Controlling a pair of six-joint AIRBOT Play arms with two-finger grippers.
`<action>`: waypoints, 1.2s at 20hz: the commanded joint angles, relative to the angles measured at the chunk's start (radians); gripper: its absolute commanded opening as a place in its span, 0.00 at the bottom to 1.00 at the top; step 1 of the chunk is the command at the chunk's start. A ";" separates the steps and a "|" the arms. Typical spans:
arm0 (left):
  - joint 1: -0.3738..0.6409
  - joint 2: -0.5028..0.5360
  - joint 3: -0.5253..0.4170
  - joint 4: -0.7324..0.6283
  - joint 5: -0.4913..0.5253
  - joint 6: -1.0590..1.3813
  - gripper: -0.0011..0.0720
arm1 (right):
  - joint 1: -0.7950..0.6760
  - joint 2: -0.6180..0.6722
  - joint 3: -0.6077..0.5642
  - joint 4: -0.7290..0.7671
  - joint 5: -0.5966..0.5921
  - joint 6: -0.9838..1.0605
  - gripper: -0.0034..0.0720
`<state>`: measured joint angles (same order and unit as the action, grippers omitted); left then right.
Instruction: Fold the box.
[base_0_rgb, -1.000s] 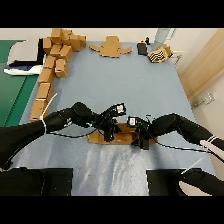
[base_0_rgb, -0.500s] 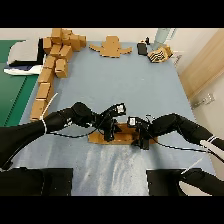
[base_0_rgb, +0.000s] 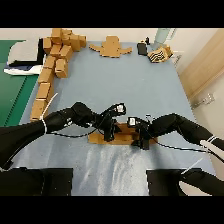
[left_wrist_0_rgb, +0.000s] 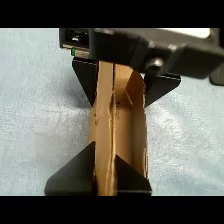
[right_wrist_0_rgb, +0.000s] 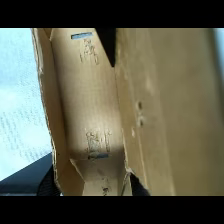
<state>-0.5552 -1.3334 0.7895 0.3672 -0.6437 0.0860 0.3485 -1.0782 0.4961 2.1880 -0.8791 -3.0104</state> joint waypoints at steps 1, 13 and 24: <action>0.000 0.002 0.001 -0.005 0.019 -0.003 0.47 | 0.001 0.000 -0.001 0.000 0.003 0.001 0.66; 0.132 0.224 0.001 0.558 -0.309 -1.036 0.72 | 0.001 0.000 -0.001 0.000 0.003 0.001 0.66; 0.132 0.037 0.052 -0.116 -0.129 -1.205 0.03 | 0.001 0.000 -0.001 -0.003 0.003 0.000 0.66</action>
